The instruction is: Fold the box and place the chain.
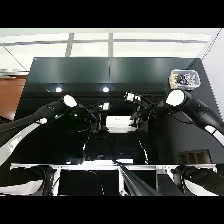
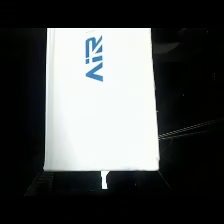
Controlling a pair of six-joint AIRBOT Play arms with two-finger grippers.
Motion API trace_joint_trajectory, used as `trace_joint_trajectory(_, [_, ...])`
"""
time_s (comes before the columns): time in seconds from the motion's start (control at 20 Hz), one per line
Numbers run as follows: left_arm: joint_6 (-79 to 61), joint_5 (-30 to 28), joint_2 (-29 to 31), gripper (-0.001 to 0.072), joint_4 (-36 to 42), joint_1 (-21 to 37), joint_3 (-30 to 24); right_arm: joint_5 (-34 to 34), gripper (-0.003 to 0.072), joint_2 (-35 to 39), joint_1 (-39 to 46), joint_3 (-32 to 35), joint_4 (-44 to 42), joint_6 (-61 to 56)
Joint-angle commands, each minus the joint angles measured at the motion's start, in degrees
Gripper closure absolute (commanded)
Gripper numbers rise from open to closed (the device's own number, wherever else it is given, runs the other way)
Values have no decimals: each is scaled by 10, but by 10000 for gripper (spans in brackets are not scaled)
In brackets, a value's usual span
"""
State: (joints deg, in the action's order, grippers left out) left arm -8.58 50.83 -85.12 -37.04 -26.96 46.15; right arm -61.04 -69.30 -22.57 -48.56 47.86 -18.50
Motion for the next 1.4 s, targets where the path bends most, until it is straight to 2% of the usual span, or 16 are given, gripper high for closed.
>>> trace_joint_trajectory(0.0, [0,0,0,439,0,1,0,0,367,0,-1,0,0,-8])
trace_joint_trajectory(0.6, [0,0,0,439,0,1,0,17,369,0,-1,19,9,-17])
trace_joint_trajectory(0.7, [0,0,0,438,0,1,0,5,369,4,3,10,7,-55])
trace_joint_trajectory(0.85, [0,0,0,438,0,1,0,-65,389,32,37,-23,-1,-213])
trace_joint_trajectory(0.9, [0,0,0,438,0,0,0,-98,497,42,58,-24,-1,-291])
trace_joint_trajectory(0.95, [0,0,0,439,0,0,0,-153,676,44,82,-23,-15,-340])
trace_joint_trajectory(1.05, [0,0,0,438,0,1,0,-218,671,44,114,3,-110,-351])
trace_joint_trajectory(1.1, [0,0,0,438,0,1,0,-208,670,44,118,22,-162,-349])
trace_joint_trajectory(1.2, [0,0,0,438,0,1,0,-132,670,41,112,61,-235,-349])
trace_joint_trajectory(1.35, [0,0,0,439,0,1,0,2,670,28,84,96,-253,-353])
